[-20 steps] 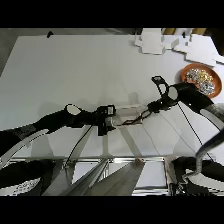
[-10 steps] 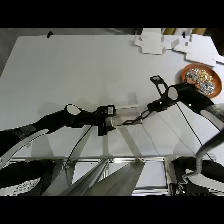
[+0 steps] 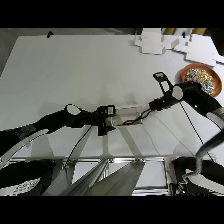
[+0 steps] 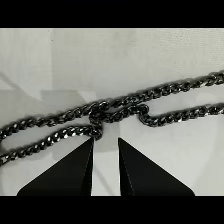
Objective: Fold the box and place the chain.
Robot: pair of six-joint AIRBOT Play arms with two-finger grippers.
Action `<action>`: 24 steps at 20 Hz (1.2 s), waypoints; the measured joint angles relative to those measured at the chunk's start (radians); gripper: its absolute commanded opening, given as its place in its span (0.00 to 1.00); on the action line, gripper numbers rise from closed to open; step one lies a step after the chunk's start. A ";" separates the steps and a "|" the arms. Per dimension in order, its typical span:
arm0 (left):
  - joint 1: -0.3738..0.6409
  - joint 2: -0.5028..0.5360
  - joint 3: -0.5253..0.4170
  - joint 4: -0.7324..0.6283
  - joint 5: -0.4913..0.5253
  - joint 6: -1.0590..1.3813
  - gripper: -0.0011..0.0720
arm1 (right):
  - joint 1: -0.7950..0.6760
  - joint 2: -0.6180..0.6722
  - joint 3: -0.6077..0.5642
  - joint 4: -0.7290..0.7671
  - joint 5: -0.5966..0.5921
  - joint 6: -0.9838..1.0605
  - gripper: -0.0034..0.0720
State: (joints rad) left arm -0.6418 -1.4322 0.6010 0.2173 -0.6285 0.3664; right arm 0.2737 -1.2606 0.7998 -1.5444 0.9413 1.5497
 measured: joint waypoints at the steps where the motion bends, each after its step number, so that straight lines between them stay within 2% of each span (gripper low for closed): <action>1: 0.000 0.000 0.000 0.000 -0.001 0.000 0.25 | 0.000 -0.006 0.000 0.004 0.002 -0.003 0.28; 12: 0.000 0.000 0.000 0.000 -0.012 0.000 0.25 | 0.000 -0.073 -0.006 0.064 -0.018 -0.072 0.28; 13: 0.000 0.000 0.000 0.000 -0.012 0.000 0.25 | 0.000 -0.078 -0.005 0.069 -0.018 -0.076 0.27; 15: 0.000 0.000 0.000 0.000 -0.012 0.000 0.25 | 0.000 -0.088 -0.005 0.077 -0.016 -0.081 0.10; 16: 0.000 0.000 0.000 0.000 -0.012 0.000 0.25 | 0.000 -0.093 -0.005 0.084 -0.016 -0.080 0.07; 21: 0.000 0.000 0.000 0.000 -0.012 0.000 0.25 | 0.000 -0.081 -0.008 0.084 -0.003 -0.085 0.07; 24: 0.000 0.000 0.000 0.000 -0.013 0.000 0.25 | 0.000 -0.011 -0.007 0.082 0.029 -0.094 0.07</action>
State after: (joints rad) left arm -0.6418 -1.4326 0.6010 0.2173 -0.6411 0.3664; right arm 0.2737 -1.2720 0.7925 -1.4620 0.9699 1.4559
